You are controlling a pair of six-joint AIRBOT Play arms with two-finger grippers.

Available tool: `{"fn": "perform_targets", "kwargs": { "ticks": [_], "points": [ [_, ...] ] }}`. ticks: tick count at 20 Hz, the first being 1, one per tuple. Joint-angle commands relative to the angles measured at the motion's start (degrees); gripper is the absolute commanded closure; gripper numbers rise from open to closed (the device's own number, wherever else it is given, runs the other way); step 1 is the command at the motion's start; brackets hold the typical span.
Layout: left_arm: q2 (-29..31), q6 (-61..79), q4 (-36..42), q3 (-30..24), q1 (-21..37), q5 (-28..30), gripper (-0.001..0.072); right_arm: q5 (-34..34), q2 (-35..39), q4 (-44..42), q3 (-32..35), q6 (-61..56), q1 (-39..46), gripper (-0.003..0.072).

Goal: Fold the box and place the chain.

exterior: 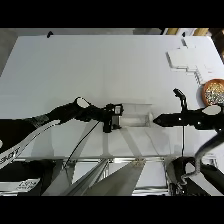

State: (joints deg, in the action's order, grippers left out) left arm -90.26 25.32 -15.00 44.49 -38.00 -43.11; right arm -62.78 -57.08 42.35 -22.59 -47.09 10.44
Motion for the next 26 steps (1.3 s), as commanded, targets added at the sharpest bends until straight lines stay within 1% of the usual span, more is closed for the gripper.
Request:
{"fn": "perform_targets", "kwargs": {
  "ticks": [1, 3, 6, 8, 9, 10, 12, 14, 16, 19, 20, 21, 26],
  "points": [
    [0.0, 0.0, 0.0, 0.0, 0.0, 0.0, 0.0435, -0.9, 3.8, -0.8, 0.0, 0.6, -1.9, 0.0386],
    [0.0, 0.0, 0.0, 0.0, 0.0, 0.0, 0.0435, -0.9, 5.3, -0.8, 0.0, 0.6, -1.9, 0.0386],
    [0.0, 0.0, 0.0, 0.0, 0.0, 0.0, 0.0435, -0.8, 5.6, -0.9, 0.0, 0.4, -2.1, 0.0378],
    [0.0, 0.0, 0.0, 0.0, 0.0, 0.0, 0.0435, 1.1, 5.5, -0.7, 0.0, -0.8, -4.9, 0.0272],
    [0.0, 0.0, 0.0, 0.0, 0.0, 0.0, 0.0435, 3.8, 5.5, -0.2, 0.0, -3.2, -7.4, 0.0206],
    [0.0, 0.0, 0.0, 0.0, 0.0, 0.0, 0.0435, 6.4, 5.4, 0.5, -0.1, -5.7, -9.8, 0.0200],
    [0.0, 0.0, 0.0, 0.0, 0.0, 0.0, 0.0435, 10.4, 5.2, 2.8, -0.6, -11.4, -14.3, 0.0202],
    [0.0, 0.0, 0.0, 0.0, 0.0, 0.0, 0.0435, 11.7, 4.7, 6.0, -2.3, -17.8, -18.1, 0.0210],
    [0.0, 0.0, 0.0, 0.0, 0.0, 0.0, 0.0435, 12.6, 3.4, 11.2, -4.8, -27.6, -21.5, 0.0231],
    [0.0, 0.0, 0.0, 0.0, 0.0, 0.0, 0.0435, 11.1, 0.0, 22.2, -9.6, -45.9, -27.0, 0.0258],
    [0.0, 0.0, 0.0, 0.0, 0.0, 0.0, 0.0435, 10.3, -1.1, 24.9, -10.9, -49.3, -29.0, 0.0266],
    [0.0, 0.0, 0.0, 0.0, 0.0, 0.0, 0.0435, 9.7, -2.1, 27.5, -12.3, -51.8, -31.0, 0.0290],
    [0.0, 0.0, 0.0, 0.0, 0.0, 0.0, 0.0435, 7.2, -7.0, 36.0, -16.2, -63.0, -37.7, 0.0291]
  ]
}}
